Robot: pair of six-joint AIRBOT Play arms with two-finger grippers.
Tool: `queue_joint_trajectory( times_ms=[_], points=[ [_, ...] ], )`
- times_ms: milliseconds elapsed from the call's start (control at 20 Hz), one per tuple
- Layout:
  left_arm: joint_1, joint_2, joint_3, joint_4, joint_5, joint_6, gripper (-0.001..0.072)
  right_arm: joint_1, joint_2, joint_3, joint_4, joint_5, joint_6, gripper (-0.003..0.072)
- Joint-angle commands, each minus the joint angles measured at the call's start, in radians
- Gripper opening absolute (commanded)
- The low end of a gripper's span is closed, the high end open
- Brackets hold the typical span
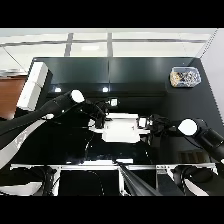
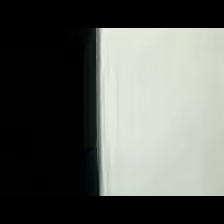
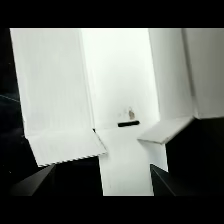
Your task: Fold the box and place the chain.
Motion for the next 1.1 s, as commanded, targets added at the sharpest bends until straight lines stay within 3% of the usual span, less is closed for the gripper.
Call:
queue_joint_trajectory(
  times_ms=[0,250,500,800,1050],
  points=[
    [-0.002,-0.003,0.005,0.012,0.001,-0.030,0.0027,0.008,-0.028,-0.003,0.064,0.016,-0.068,0.0704],
    [-0.002,-0.002,0.009,0.016,-0.010,-0.051,0.0028,0.009,-0.076,-0.001,0.044,0.017,-0.122,0.0704],
    [-0.002,-0.002,0.009,0.016,-0.009,-0.051,0.0028,-0.043,-0.071,0.050,-0.044,0.111,-0.121,0.0704],
    [-0.002,-0.002,0.009,0.015,-0.009,-0.052,0.0028,-0.061,-0.081,0.060,-0.016,0.143,-0.121,0.0704],
    [-0.002,-0.002,0.008,-0.006,-0.030,-0.054,0.0028,-0.060,-0.101,0.018,0.092,0.105,-0.155,0.0704]
  ],
)
